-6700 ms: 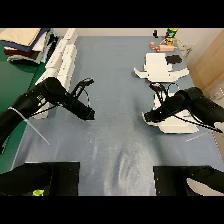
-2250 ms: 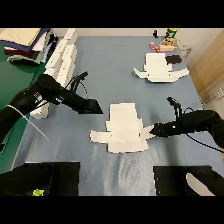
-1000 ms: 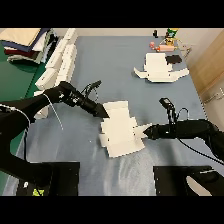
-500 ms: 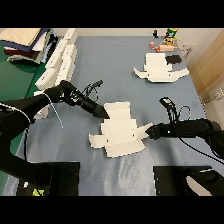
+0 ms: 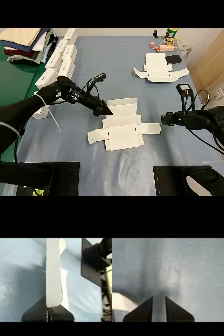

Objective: Fold the box.

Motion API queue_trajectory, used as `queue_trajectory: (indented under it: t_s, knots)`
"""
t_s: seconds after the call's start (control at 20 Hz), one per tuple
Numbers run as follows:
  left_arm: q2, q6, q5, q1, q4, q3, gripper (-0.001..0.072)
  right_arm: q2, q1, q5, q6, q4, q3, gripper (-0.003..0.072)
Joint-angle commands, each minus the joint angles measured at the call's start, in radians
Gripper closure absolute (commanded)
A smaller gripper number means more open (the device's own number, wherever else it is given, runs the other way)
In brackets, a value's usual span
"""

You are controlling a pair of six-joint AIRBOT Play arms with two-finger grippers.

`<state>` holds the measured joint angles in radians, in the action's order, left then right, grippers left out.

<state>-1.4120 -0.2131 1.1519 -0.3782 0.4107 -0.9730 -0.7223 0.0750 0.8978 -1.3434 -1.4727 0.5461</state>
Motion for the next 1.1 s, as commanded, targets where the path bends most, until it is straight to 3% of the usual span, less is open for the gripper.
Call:
queue_trajectory:
  t_s: [0.0, 0.3, 0.5, 1.05]
  knots:
    - [0.11, 0.132, -0.162, -0.062, 0.002, 0.057, 0.0703, 0.001, 0.0, 0.008, 0.114, 0.059, 0.055, 0.0444]
    - [0.281, 0.367, -0.355, -0.16, -0.046, 0.275, 0.0703, 0.0, 0.0, 0.006, 0.114, 0.01, 0.059, 0.0464]
    - [0.318, 0.443, -0.519, -0.252, -0.056, 0.361, 0.0702, -0.002, 0.0, 0.001, 0.114, -0.011, 0.058, 0.0465]
    - [0.285, 0.46, -0.563, -0.256, -0.081, 0.398, 0.0698, -0.002, 0.0, -0.002, 0.113, -0.055, 0.036, 0.0465]
